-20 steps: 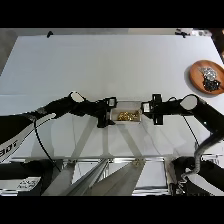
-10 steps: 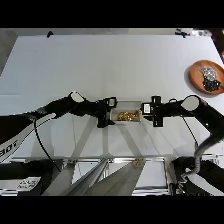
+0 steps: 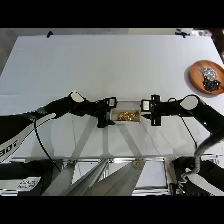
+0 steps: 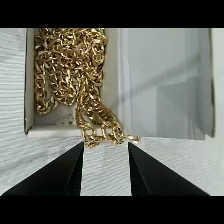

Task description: Fold the box and place the chain.

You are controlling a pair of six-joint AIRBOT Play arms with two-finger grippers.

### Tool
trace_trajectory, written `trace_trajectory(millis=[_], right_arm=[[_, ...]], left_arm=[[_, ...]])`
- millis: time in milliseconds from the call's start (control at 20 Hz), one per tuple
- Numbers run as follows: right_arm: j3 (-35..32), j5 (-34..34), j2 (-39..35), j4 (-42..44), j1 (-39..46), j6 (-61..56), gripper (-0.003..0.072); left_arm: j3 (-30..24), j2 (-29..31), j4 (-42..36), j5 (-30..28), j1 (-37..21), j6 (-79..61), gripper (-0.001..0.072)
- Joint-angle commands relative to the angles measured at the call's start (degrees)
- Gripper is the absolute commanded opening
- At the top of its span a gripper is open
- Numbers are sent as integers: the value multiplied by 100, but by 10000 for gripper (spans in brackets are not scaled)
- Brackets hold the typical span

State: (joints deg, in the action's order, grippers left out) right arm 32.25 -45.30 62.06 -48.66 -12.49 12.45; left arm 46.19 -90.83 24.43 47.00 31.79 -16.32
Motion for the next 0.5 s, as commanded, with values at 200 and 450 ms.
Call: trace_trajectory(millis=[200, 450], right_arm=[[0, 31, 9, 164, -7, -7, 234], [0, -188, -2, -26, -4, -107, 143]], left_arm=[[0, 0, 2, -2, 2, -2, 276], [0, 0, 2, -2, 2, -2, 276]])
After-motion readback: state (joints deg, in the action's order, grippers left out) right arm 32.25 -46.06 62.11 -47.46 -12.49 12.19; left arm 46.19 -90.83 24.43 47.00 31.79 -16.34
